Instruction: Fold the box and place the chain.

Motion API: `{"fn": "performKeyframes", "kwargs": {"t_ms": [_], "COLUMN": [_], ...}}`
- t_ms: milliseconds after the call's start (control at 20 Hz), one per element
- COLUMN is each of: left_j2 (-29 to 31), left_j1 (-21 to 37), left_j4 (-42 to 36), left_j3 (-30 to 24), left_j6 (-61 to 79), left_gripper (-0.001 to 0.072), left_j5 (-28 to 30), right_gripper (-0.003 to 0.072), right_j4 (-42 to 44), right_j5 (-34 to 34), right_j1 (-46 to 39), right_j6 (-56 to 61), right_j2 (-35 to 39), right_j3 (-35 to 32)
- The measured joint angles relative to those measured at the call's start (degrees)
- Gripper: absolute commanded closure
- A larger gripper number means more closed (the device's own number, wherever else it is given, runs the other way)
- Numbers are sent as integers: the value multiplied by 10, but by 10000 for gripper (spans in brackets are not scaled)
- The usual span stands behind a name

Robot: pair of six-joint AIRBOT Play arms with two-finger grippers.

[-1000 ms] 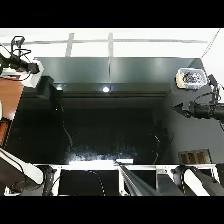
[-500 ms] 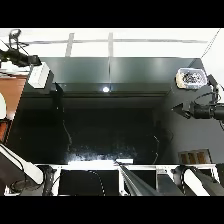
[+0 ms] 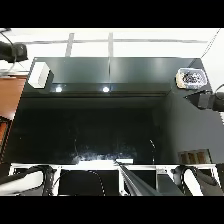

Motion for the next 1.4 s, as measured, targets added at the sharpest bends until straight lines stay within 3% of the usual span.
{"fn": "performKeyframes", "kwargs": {"t_ms": [250,350,450,750,1400], "left_j2": [313,405,474,556,570], "left_j1": [-133,-159,-172,-184,-186], "left_j4": [-8,-4,-3,-3,-6], "left_j3": [-405,-515,-584,-645,-655], "left_j6": [-3,-18,-29,-39,-41], "left_gripper": [685,684,683,682,683], "left_j5": [187,224,242,268,273], "right_gripper": [671,670,669,669,669], "right_j4": [-11,-14,-18,-30,-34], "right_j5": [-97,-149,-189,-229,-236], "right_j1": [0,0,0,0,0], "right_j6": [-70,-83,-90,-97,-99], "right_j2": [95,108,114,121,122], "right_j3": [-107,-168,-210,-253,-259]}}
